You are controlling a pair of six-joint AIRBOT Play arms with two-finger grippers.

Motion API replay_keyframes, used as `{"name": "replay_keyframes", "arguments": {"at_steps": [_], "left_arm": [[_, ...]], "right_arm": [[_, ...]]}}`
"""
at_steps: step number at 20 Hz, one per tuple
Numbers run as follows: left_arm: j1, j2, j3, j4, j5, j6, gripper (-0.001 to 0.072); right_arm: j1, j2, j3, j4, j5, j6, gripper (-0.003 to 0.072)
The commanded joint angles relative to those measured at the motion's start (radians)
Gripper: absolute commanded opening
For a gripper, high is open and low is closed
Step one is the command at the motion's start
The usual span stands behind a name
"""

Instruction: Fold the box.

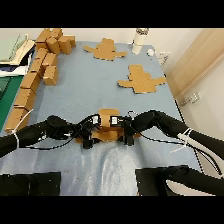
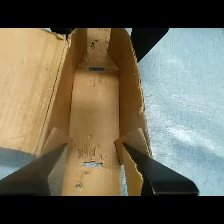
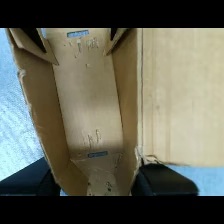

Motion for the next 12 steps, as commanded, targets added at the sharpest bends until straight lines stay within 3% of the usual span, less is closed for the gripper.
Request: {"name": "replay_keyframes", "arguments": {"at_steps": [1, 4, 5, 6, 10, 12], "left_arm": [[0.000, -0.001, 0.001, 0.000, 0.000, -0.006, 0.0609], [0.002, 0.001, 0.001, 0.008, 0.002, -0.023, 0.0593], [0.002, 0.010, 0.001, 0.026, 0.011, -0.065, 0.0275], [0.002, 0.028, 0.002, 0.082, 0.011, -0.115, 0.0029], [0.002, 0.162, 0.002, 0.303, 0.011, -0.428, 0.0012], [0.002, 0.247, 0.002, 0.471, -0.008, -0.715, 0.0013]], "right_arm": [[0.000, 0.000, 0.000, 0.001, 0.000, 0.001, 0.0505], [0.000, 0.000, 0.000, 0.001, 0.000, 0.001, 0.0505], [0.000, 0.000, 0.001, 0.001, 0.000, 0.001, 0.0505], [0.000, 0.000, 0.000, 0.001, 0.000, 0.001, 0.0505], [0.000, 0.000, 0.000, 0.000, 0.000, 0.001, 0.0505], [0.000, 0.000, 0.000, 0.001, 0.000, 0.001, 0.0505]]}}
